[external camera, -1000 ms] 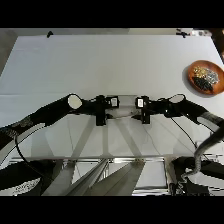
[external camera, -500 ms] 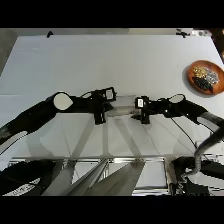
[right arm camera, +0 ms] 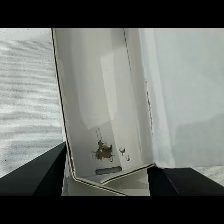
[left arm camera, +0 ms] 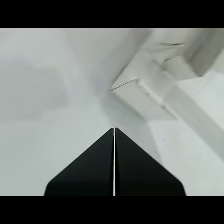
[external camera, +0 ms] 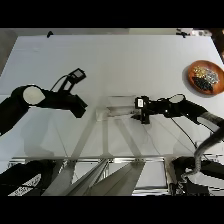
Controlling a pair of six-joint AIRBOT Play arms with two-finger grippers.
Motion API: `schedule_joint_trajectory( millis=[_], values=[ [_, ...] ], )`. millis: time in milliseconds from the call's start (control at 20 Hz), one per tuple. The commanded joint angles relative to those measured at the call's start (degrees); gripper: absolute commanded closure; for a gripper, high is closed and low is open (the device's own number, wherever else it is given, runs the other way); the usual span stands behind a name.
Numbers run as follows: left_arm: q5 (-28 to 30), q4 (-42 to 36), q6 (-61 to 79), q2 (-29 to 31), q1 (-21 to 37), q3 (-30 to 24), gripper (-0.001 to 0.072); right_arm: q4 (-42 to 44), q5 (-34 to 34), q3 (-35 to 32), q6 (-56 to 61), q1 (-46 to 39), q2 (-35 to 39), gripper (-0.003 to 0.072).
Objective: Fold the box and place the chain.
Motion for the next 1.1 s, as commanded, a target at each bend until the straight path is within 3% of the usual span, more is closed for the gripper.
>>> schedule_joint_trajectory(
  millis=[0,300,500,850,1050],
  values=[
    [-3.6,2.3,-13.9,-0.3,4.9,-0.3,0.0703,0.0,0.0,0.0,0.0,0.0,0.0,0.0285],
    [-3.8,-7.1,-15.2,-10.5,4.0,-0.3,0.0704,0.0,0.0,0.0,0.0,0.0,0.0,0.0285],
    [-4.9,-8.2,-16.2,-16.9,4.0,-0.3,0.0704,0.0,0.0,0.0,0.0,0.0,0.0,0.0285],
    [-1.5,-17.5,-12.1,-21.0,3.5,-0.3,0.0704,0.0,0.0,0.0,0.0,0.0,0.0,0.0285],
    [0.7,-17.6,-12.1,-21.7,1.0,-0.3,0.0703,0.0,0.0,0.0,0.0,0.0,0.0,0.0285]
  ],
)
